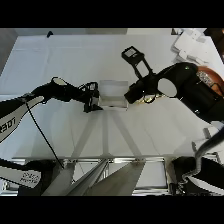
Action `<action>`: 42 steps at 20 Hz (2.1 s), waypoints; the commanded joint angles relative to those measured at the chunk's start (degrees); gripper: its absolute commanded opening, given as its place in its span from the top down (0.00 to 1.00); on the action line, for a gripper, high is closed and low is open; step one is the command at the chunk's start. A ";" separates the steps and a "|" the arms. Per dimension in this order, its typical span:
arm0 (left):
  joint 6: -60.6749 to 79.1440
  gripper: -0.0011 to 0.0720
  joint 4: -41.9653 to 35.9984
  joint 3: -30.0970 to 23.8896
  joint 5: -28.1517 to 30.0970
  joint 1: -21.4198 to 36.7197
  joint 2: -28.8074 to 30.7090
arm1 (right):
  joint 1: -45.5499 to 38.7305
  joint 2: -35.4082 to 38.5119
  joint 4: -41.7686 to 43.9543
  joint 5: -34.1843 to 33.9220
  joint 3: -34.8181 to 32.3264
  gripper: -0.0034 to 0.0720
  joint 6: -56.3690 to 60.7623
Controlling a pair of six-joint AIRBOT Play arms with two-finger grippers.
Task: Fold the box and place the chain.
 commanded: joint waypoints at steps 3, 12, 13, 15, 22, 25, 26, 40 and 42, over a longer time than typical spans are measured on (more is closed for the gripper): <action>0.00 0.97 0.02 0.00 0.02 0.02 0.00 | 4.87 -3.78 4.61 -6.86 0.00 0.95 -0.04; 0.00 0.97 0.02 0.00 0.02 0.02 0.00 | 6.45 -15.32 4.83 -8.57 0.00 0.94 0.09; 0.00 0.97 0.02 0.00 0.02 0.02 0.00 | 6.45 -16.20 4.70 -9.11 0.00 0.94 0.11; 0.00 0.97 0.02 0.00 0.02 0.02 0.00 | 6.45 -17.40 4.04 -10.82 0.00 0.94 1.64; 0.00 0.97 0.02 0.00 0.02 0.02 0.00 | 6.45 -18.21 3.54 -11.80 0.00 0.67 4.17; 0.00 0.97 0.02 0.00 0.02 0.02 0.00 | 6.45 -17.90 3.54 -9.57 0.00 0.66 4.13; 0.00 0.97 0.02 0.00 0.02 0.02 0.00 | 6.45 -17.42 3.48 -8.61 0.00 0.66 4.11; 0.00 0.97 0.02 0.00 0.02 0.02 0.00 | -16.33 -2.69 3.37 8.35 -0.70 0.33 -33.64; 0.00 0.97 0.02 0.00 0.02 0.02 0.00 | -20.98 -4.68 3.41 8.48 -1.57 0.33 -40.30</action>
